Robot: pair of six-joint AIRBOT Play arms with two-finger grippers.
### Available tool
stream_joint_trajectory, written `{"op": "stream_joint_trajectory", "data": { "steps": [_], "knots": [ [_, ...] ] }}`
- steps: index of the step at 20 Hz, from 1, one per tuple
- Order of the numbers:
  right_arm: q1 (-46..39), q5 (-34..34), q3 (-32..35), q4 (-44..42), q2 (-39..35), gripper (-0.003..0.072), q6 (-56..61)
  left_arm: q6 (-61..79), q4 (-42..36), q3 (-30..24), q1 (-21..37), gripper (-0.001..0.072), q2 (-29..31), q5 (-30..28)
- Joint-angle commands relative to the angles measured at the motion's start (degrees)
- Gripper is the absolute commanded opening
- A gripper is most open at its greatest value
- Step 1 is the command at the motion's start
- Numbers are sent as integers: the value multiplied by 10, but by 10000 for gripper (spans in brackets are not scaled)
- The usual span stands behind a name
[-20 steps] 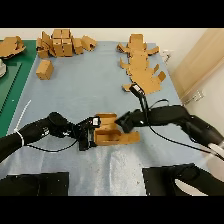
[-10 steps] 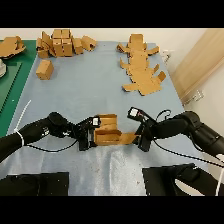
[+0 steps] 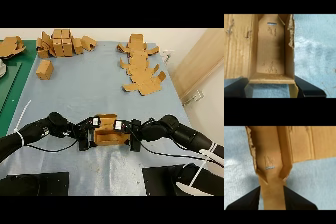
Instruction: Fold the box.
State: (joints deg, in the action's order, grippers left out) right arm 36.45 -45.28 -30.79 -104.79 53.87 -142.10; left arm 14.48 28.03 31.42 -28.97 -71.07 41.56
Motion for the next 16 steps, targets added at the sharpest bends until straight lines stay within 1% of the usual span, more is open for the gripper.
{"op": "stream_joint_trajectory", "data": {
  "steps": [1, 3, 4, 6, 7, 8, 9, 15, 16],
  "knots": [
    [11, 44, 0, -23, 11, 458, -31, 0, 0, 1, 0, 478, 0, 0],
    [11, 66, 0, -37, 11, 457, -45, 0, 0, 1, 0, 478, 0, 0],
    [11, 74, 0, -37, 12, 444, -45, 0, 0, 1, 0, 478, 0, 0],
    [11, 73, 0, -47, 16, 430, -45, 0, 0, 1, 0, 478, 0, 0],
    [11, 70, 0, -58, 16, 279, -45, 0, 0, 1, 0, 478, 0, 0],
    [11, 68, 0, -72, 16, 103, -45, 0, 0, 1, 0, 478, 0, 0],
    [11, 69, 0, -86, 16, 88, -46, 0, 0, 1, 0, 478, 0, 0],
    [12, 91, 0, -112, 33, 89, -63, 0, 0, 1, 0, 478, 0, 0],
    [12, 93, 0, -120, 39, 101, -65, 0, 0, 1, 0, 478, 0, 0]
  ]
}}
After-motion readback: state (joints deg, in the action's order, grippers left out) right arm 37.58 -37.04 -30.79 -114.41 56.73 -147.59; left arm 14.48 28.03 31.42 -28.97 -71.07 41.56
